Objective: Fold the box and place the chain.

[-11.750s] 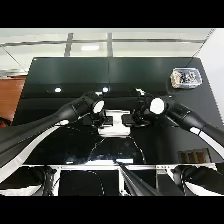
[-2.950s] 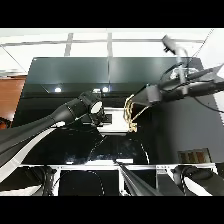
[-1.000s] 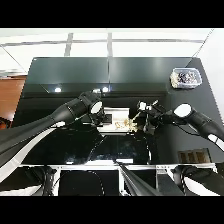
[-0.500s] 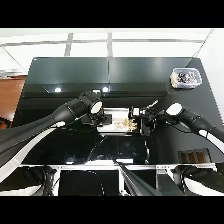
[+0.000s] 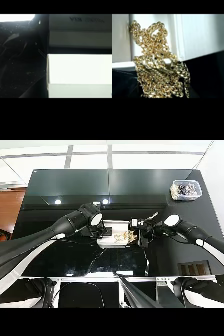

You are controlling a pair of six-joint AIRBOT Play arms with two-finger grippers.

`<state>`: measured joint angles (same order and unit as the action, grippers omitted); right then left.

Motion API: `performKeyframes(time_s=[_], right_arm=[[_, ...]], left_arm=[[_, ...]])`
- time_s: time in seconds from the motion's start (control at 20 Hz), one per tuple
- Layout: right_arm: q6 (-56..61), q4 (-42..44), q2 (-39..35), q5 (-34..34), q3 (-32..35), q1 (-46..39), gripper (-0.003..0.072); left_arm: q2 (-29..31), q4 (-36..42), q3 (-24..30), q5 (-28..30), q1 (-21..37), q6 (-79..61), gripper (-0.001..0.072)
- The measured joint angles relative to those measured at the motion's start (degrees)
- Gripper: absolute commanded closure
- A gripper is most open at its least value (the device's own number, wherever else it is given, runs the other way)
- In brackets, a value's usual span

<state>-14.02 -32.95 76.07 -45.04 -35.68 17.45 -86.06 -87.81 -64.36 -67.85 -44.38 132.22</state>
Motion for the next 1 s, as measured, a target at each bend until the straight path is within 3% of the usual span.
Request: performKeyframes(time_s=[0.05,0.2,0.6,0.8,1.0], right_arm=[[0.94,-0.04,0.04,0.15,-0.04,0.00,0.0595],[3.98,-1.46,-0.20,-0.48,-0.04,0.00,0.0670],[29.03,-11.96,-10.49,-3.52,-0.79,-1.66,0.0672],[41.51,-13.94,-18.21,-10.88,-4.74,-2.49,0.0671],[50.77,-13.99,-22.23,-19.78,-13.25,-2.71,0.0671]], left_arm=[[0.00,0.00,0.00,0.02,0.00,0.02,0.0678],[0.00,0.02,0.00,0.09,0.00,0.00,0.0678],[0.00,0.02,0.00,0.09,0.00,0.02,0.0678],[0.00,0.00,0.00,0.09,0.00,0.02,0.0678],[0.00,0.02,0.00,0.13,0.00,0.02,0.0678]])
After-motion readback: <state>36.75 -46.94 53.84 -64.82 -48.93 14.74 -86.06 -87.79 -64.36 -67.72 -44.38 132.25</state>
